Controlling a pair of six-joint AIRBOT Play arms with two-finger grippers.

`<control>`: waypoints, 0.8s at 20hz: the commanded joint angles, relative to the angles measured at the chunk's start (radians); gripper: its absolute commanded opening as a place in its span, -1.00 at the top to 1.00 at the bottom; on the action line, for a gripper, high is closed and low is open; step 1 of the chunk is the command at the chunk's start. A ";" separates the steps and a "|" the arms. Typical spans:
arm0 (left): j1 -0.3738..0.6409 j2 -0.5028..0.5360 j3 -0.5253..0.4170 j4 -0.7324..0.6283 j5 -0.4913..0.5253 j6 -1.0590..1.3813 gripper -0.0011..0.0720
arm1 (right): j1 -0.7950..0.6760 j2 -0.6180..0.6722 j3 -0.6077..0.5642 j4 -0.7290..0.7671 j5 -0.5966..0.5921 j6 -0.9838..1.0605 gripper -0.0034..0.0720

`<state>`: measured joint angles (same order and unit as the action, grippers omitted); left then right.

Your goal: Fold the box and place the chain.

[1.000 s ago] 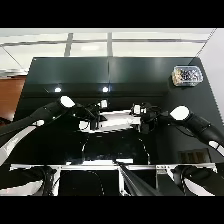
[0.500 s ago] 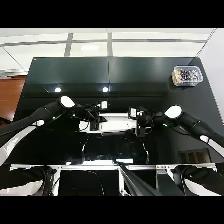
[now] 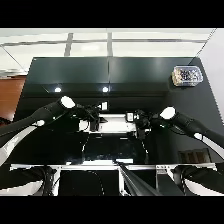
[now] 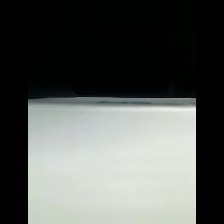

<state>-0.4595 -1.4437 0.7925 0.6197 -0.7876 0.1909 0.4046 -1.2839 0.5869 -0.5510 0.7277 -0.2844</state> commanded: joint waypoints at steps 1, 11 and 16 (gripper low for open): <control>0.000 0.000 0.001 0.002 0.002 0.000 0.90 | 0.002 -0.018 0.001 0.000 -0.003 0.001 -0.72; 0.000 0.000 0.001 0.000 0.001 0.000 0.89 | 0.003 -0.021 0.003 -0.037 -0.018 0.049 -0.72; 0.006 0.009 0.021 0.002 -0.004 -0.074 -0.02 | 0.003 -0.021 0.003 -0.037 -0.018 0.050 -0.26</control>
